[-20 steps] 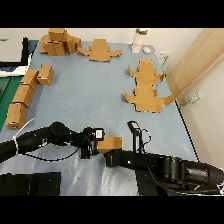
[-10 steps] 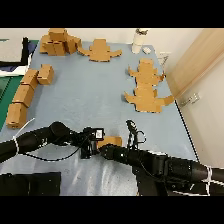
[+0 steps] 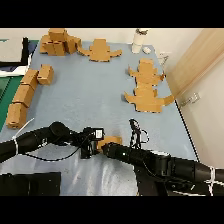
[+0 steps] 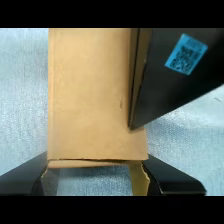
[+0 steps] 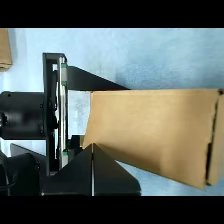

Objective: Fold the box.

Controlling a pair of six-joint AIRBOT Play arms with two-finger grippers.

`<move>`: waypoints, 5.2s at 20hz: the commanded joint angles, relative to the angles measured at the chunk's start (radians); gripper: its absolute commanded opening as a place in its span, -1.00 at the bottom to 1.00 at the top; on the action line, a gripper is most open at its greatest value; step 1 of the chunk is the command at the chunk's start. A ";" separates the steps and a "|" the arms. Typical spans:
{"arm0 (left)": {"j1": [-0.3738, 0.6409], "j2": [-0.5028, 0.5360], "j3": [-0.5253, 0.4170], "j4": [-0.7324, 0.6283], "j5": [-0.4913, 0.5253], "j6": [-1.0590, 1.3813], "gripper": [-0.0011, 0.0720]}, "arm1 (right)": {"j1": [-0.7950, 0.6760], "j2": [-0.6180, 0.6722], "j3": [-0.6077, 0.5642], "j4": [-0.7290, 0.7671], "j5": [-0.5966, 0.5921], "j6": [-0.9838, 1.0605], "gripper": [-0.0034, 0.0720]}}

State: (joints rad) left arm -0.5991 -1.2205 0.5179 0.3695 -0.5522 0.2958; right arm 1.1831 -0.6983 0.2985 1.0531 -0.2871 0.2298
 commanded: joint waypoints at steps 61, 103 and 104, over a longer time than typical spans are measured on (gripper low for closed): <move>0.001 0.000 0.000 0.001 0.001 0.000 0.26 | 0.010 0.226 0.002 0.069 -0.327 -0.081 -0.90; 0.938 -0.278 0.377 0.107 0.257 -0.681 0.26 | -0.193 0.256 0.146 -0.087 -0.760 -0.156 -0.90; 0.943 -0.295 0.389 0.106 0.255 -0.687 0.26 | -0.193 0.256 0.150 -0.088 -0.760 -0.156 -0.90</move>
State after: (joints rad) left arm 0.3176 -1.4570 0.8570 0.4683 -0.2947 -0.3656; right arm 0.9909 -0.4423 0.4412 0.9653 -1.0504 0.0734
